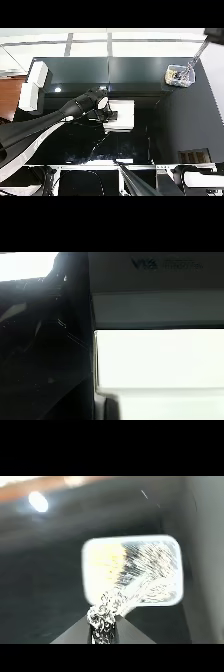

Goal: Fold the box and place the chain.

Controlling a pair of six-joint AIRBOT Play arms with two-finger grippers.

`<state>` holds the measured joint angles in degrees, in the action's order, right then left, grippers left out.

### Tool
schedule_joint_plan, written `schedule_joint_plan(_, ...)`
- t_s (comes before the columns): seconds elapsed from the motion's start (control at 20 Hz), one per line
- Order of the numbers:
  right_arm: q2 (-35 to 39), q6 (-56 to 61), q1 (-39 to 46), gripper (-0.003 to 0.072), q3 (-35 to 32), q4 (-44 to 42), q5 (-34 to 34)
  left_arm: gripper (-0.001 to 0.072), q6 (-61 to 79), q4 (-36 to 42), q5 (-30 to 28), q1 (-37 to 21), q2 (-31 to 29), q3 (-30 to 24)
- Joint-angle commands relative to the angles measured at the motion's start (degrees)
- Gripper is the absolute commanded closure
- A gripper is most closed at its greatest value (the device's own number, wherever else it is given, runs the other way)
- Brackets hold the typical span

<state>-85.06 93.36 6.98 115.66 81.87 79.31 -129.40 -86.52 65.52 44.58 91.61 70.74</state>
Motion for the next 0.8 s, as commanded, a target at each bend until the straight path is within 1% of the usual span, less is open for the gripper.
schedule_joint_plan(0.0, 11.82, -4.11, -2.4, 0.0675, -0.83, -7.93, 0.59, 0.0683, 0.0, -0.02, -0.74, -0.07, 0.02, 0.0)
schedule_joint_plan(0.15, 18.29, -6.4, -4.68, 0.0675, -0.83, -11.85, 1.29, 0.0683, 0.0, -0.02, -1.01, -0.07, 0.02, 0.0)
schedule_joint_plan(0.25, 20.74, -8.57, -6.12, 0.0676, -0.79, -17.29, 1.16, 0.0683, 0.0, -0.02, -1.01, -0.07, 0.02, 0.0)
schedule_joint_plan(0.3, 21.35, -8.61, -6.91, 0.0676, -0.79, -19.47, 2.08, 0.0683, 0.0, -0.02, -0.98, -0.07, 0.02, 0.0)
schedule_joint_plan(0.4, 21.44, -8.59, -8.37, 0.0675, -0.81, -23.04, 6.21, 0.0683, 0.0, -0.02, -0.98, -0.07, 0.02, 0.0)
schedule_joint_plan(0.5, 21.44, -8.55, -10.78, 0.0675, -0.81, -25.31, 8.83, 0.0683, 0.0, -0.04, -1.01, -0.09, 0.02, 0.0)
schedule_joint_plan(0.65, 21.44, -5.29, -14.69, 0.0675, -0.81, -26.45, 10.73, 0.0683, 0.0, -0.04, -0.96, -0.07, 0.02, 0.0)
schedule_joint_plan(0.75, 21.42, -5.25, -16.9, 0.0675, -0.81, -27.06, 10.99, 0.0683, 0.0, -0.02, -0.96, -0.07, 0.02, 0.0)
